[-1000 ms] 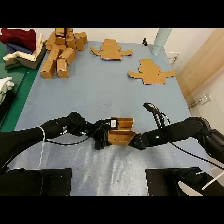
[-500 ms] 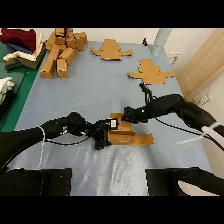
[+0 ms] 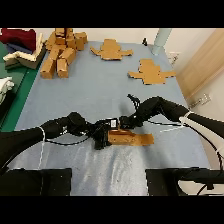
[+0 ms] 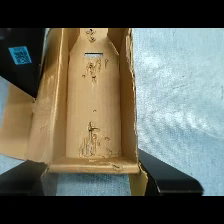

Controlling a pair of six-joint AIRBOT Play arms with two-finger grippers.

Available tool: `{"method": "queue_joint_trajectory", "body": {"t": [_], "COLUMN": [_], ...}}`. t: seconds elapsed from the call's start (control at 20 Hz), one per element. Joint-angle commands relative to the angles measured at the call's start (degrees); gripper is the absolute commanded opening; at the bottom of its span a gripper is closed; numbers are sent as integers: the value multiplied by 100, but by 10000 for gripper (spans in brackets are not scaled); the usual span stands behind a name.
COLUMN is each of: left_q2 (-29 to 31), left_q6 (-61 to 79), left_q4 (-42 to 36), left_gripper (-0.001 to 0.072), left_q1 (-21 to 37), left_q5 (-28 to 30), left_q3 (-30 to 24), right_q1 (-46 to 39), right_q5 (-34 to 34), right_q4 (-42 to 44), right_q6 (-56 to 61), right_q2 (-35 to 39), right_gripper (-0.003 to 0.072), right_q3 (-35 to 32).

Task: Fold the box.

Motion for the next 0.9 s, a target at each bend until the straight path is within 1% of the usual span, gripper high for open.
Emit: {"method": "queue_joint_trajectory", "body": {"t": [0.0, 0.15, 0.25, 0.35, 0.45, 0.55, 0.65, 0.7, 0.75, 0.85], "left_q2": [-2, -2, -2, -2, -2, -2, -2, -2, -2, -2], "left_q6": [2, 2, 2, 2, 2, 2, 2, 2, 2, 2], "left_q4": [0, 0, 0, 0, 0, 0, 2, 0, 0, 0], "left_gripper": [395, 396, 395, 395, 395, 395, 395, 395, 395, 395], "left_q1": [2, 2, 2, 2, 2, 2, 2, 2, 2, 2], "left_q5": [9, 9, 9, 9, 9, 9, 9, 9, 9, 9], "left_q3": [4, 4, 4, 4, 4, 4, 4, 4, 4, 4], "right_q1": [15, 15, 13, 9, -11, -9, -7, -2, 39, 214], "right_q5": [-24, -35, -35, -35, -39, -293, -638, -787, -916, -1298], "right_q4": [-15, -20, -94, -400, -905, -1429, -1580, -1578, -1569, -1530], "right_q6": [-170, -269, -282, -273, -247, -188, -192, -225, -479, -1480], "right_q2": [-90, 13, 267, 713, 1309, 1937, 2608, 2979, 3338, 4024], "right_gripper": [2, 3, 3, 2, 2, 2, 1, 2, 1, 4], "right_q3": [-9, 33, 164, 328, 382, 365, 136, -101, -382, -1040]}}
